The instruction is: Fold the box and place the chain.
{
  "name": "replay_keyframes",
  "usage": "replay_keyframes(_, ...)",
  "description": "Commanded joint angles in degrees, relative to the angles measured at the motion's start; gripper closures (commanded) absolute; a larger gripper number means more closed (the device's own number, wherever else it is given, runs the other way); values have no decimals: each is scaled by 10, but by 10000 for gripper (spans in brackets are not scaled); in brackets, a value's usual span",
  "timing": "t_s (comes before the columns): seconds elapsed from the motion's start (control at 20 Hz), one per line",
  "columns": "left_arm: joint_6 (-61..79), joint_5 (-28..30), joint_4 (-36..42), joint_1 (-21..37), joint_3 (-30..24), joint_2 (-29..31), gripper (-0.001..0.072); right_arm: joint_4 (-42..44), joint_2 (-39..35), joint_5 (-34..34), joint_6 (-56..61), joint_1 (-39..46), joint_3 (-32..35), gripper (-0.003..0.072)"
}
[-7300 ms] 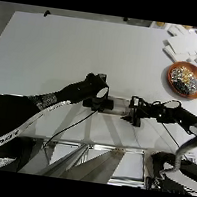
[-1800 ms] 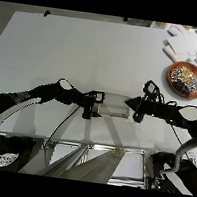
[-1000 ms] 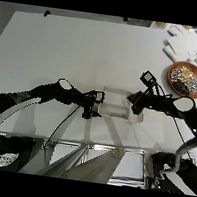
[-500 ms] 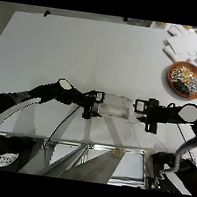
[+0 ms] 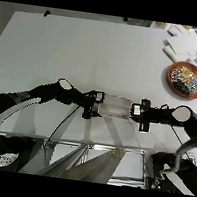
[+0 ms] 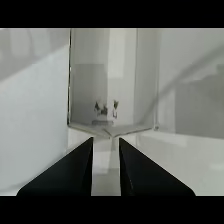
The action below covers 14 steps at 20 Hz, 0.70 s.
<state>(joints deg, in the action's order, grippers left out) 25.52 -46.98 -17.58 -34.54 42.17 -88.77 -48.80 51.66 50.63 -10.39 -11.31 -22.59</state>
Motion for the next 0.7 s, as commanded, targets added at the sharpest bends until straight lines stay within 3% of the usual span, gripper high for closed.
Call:
replay_keyframes(0.0,0,0,0,0,0,0,568,58,20,-16,-37,0,3,535)
replay_keyframes(0.35,0,0,0,0,0,0,568,148,76,-24,-37,-1,3,515)
replay_keyframes(0.5,0,0,0,0,0,0,568,147,83,-32,-36,0,3,295)
replay_keyframes(0.65,0,0,0,0,0,0,568,129,65,-31,4,0,3,269)
